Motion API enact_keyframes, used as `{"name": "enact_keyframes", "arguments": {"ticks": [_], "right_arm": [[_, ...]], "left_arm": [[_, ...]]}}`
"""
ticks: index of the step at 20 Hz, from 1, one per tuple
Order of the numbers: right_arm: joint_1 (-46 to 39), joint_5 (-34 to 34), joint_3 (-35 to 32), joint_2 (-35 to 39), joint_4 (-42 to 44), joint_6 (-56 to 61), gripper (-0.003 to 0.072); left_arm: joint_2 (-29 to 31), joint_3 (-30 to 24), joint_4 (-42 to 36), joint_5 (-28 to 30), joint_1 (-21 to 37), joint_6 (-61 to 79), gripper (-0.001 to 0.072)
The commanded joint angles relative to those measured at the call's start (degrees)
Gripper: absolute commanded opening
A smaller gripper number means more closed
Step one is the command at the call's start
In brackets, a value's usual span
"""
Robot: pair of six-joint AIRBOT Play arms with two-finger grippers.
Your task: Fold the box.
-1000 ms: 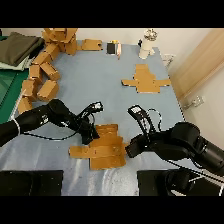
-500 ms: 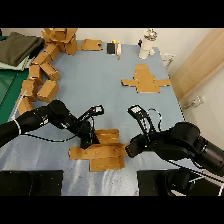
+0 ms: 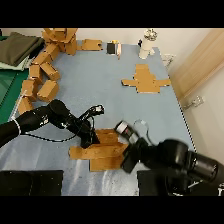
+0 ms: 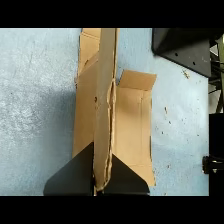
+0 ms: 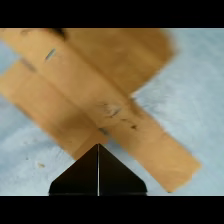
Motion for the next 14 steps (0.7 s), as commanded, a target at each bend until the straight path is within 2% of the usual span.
{"name": "enact_keyframes", "arguments": {"ticks": [1, 2, 3, 6, 9, 14], "right_arm": [[14.6, 4.6, -6.0, 0.2, -3.6, 1.5, 0.0063], [17.7, 5.2, -6.9, -0.3, -4.5, 1.5, 0.0349], [19.6, 6.1, -7.4, -1.1, -6.3, 1.5, 0.0474], [20.0, 8.4, -7.3, -4.5, -11.3, 1.2, 0.0474], [20.0, 10.8, -7.2, -7.7, -12.3, -1.6, 0.0474], [20.0, 10.7, -7.2, -11.7, -21.9, -1.6, 0.0474]], "left_arm": [[0.0, 0.0, 0.0, 0.1, 0.0, 0.0, 0.0011], [0.0, 0.0, 0.0, 0.1, 0.0, 0.0, 0.0012], [0.0, 0.0, 0.0, 0.1, 0.0, 0.0, 0.0012], [0.0, 0.0, 0.0, 0.1, 0.0, 0.0, 0.0012], [0.0, 0.0, 0.0, 0.1, 0.0, 0.0, 0.0011], [0.0, 0.0, 0.0, 0.1, 0.0, 0.0, 0.0012]]}}
